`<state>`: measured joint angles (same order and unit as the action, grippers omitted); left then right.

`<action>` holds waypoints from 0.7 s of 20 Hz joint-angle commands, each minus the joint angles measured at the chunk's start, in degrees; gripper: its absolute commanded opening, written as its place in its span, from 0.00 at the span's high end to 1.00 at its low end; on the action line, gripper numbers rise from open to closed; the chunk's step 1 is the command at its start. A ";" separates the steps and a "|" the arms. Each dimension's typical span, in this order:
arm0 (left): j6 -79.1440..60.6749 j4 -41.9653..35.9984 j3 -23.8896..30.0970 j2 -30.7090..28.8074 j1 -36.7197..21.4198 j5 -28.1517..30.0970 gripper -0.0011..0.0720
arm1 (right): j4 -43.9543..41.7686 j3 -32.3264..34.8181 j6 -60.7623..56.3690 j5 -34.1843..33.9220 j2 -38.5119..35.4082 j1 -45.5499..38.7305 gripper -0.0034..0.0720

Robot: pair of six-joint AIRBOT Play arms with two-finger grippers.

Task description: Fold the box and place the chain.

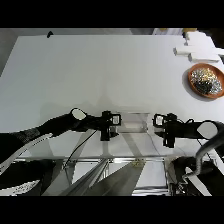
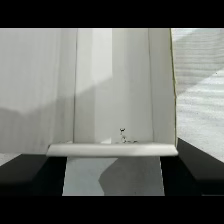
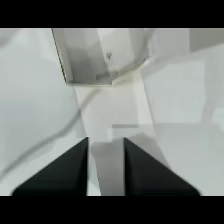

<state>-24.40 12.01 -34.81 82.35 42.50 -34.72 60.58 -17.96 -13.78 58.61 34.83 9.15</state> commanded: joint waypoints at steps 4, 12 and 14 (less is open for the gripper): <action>0.00 0.02 -0.04 -0.04 0.04 -0.02 0.54 | -7.32 -0.02 -4.87 3.15 -3.15 7.98 0.93; -0.02 0.02 -0.04 -0.04 0.04 0.00 0.54 | -29.00 -0.02 -5.46 -27.45 1.18 8.87 0.93; -0.02 0.02 -0.04 -0.04 0.02 0.00 0.54 | -28.96 -0.02 -5.49 -29.81 6.56 8.87 0.93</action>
